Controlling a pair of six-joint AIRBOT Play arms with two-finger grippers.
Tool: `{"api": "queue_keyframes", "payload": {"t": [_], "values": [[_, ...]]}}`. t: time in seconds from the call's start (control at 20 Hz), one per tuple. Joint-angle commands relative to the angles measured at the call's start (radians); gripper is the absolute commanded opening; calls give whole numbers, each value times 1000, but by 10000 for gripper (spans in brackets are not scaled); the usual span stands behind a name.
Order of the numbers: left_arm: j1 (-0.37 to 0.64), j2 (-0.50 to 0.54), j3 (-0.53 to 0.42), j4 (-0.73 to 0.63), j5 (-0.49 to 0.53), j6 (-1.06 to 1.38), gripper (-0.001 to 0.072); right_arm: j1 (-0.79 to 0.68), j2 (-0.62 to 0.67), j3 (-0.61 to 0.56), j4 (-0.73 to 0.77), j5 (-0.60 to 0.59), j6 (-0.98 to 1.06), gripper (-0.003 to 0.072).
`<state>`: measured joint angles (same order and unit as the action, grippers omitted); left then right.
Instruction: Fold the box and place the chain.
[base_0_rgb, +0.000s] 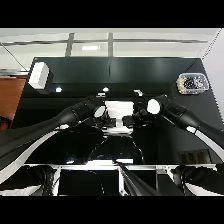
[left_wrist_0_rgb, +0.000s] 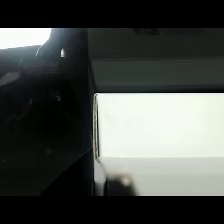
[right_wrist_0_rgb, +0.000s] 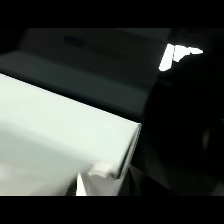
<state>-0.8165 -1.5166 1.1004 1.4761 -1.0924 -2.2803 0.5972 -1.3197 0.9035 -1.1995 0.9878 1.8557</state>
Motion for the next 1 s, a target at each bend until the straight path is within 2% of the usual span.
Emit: {"api": "queue_keyframes", "payload": {"t": [0.0, 0.45, 0.6, 0.8, 0.85, 0.95], "values": [[0, 0, 1, 0, -5, -1, 30, 28, -13, 18, -96, 16, 110, 309], [0, 0, 1, 0, -8, 0, 30, 73, -20, 24, -199, 51, 258, 302], [0, 0, 1, 0, -8, 0, 30, 110, -47, 64, -278, 98, 307, 302], [0, 0, 1, 0, -9, 0, 30, 130, -105, 130, -280, 141, 328, 301], [0, 0, 1, 0, -10, 0, 30, 130, -116, 133, -280, 141, 341, 229], [0, 0, 1, 0, -11, 0, 30, 130, -124, 133, -280, 151, 354, 197]]}}
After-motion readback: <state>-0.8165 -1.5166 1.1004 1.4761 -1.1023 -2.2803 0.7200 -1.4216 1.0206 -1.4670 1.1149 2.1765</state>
